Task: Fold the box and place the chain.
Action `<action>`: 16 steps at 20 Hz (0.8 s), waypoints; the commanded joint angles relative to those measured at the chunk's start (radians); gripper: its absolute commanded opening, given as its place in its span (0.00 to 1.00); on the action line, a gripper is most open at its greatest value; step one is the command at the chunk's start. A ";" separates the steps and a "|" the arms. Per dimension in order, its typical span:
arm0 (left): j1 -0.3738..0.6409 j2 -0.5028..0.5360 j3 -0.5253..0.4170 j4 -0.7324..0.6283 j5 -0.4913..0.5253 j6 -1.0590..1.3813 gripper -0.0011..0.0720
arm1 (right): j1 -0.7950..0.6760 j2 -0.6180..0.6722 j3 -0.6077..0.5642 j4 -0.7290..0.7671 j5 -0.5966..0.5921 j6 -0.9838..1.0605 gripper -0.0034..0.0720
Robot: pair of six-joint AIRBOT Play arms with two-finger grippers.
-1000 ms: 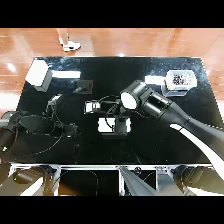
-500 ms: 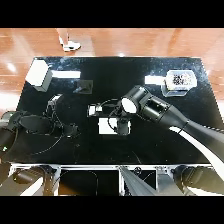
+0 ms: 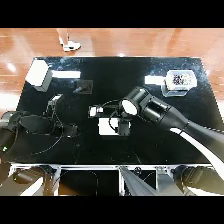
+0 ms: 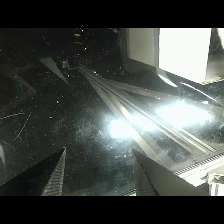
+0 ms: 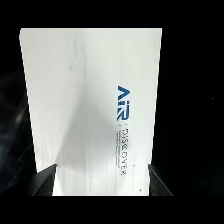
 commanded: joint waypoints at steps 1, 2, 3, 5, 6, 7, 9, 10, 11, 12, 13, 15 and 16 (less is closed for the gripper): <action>0.000 0.000 0.000 0.000 0.000 0.000 0.71 | 0.000 0.017 -0.002 0.002 0.010 0.000 1.00; 0.000 0.000 0.000 0.000 0.000 0.000 0.71 | 0.000 0.021 -0.003 0.002 0.011 0.000 1.00; 0.000 0.000 0.000 0.000 0.000 0.000 0.71 | 0.000 0.026 -0.011 0.002 0.012 0.000 1.00; 0.000 0.000 0.000 0.000 0.000 0.000 0.71 | 0.000 0.033 -0.039 0.002 -0.007 0.000 1.00; 0.000 0.000 0.000 0.000 0.000 0.000 0.71 | 0.000 0.034 -0.052 0.002 -0.018 -0.001 1.00; 0.000 0.000 0.000 0.000 0.000 0.000 0.71 | 0.000 0.034 -0.060 0.002 -0.036 -0.001 1.00; 0.000 0.000 0.000 0.000 0.000 0.000 0.71 | 0.000 0.034 -0.062 0.000 -0.051 -0.001 1.00; 0.000 0.000 0.000 0.000 0.000 0.000 0.71 | 0.000 0.034 -0.063 -0.002 -0.055 -0.001 1.00; 0.000 0.000 0.000 0.000 0.000 0.000 0.71 | 0.000 0.034 -0.063 -0.003 -0.058 -0.001 1.00; 0.000 0.000 0.000 0.000 0.000 0.000 0.71 | 0.000 0.033 -0.063 -0.003 -0.060 -0.001 1.00; 0.000 0.000 0.000 0.000 -0.001 0.000 0.71 | 0.000 0.033 -0.066 -0.003 -0.065 -0.001 1.00; 0.000 0.000 0.000 0.000 -0.001 0.000 0.71 | 0.000 0.033 -0.081 -0.004 -0.083 -0.005 1.00; 0.000 0.000 0.000 0.000 -0.001 0.000 0.71 | 0.000 0.032 -0.093 -0.004 -0.095 -0.011 1.00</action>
